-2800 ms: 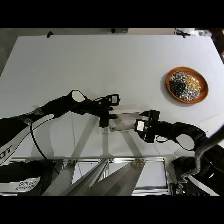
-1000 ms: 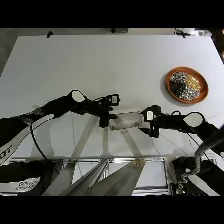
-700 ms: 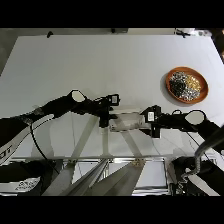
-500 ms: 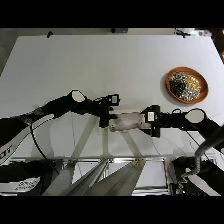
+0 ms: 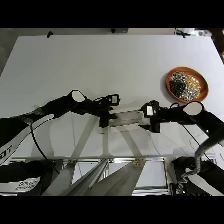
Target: Fold the box and place the chain.
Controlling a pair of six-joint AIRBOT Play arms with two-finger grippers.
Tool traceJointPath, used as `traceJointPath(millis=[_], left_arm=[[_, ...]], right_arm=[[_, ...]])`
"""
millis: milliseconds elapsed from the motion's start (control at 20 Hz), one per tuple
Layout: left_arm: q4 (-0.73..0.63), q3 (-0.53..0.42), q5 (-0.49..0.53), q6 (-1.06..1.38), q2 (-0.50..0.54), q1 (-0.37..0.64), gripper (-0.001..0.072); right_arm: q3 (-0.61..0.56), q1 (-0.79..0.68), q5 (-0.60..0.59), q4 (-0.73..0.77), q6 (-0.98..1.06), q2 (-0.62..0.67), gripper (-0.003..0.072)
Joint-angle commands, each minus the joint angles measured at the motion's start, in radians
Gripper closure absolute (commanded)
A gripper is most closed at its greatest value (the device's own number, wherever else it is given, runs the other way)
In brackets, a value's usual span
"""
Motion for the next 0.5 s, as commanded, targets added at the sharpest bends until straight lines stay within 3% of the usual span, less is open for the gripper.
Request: traceJointPath(millis=[0, 450], left_arm=[[0.000, 0.000, 0.001, 0.000, 0.001, 0.000, 0.0698], [0.000, 0.000, 0.001, 0.000, 0.001, 0.000, 0.0698]], right_arm=[[0.005, -0.024, 0.026, -0.015, 0.013, -0.017, -0.0024], [0.005, -0.017, 0.031, -0.006, 0.002, -0.073, -0.0024]])
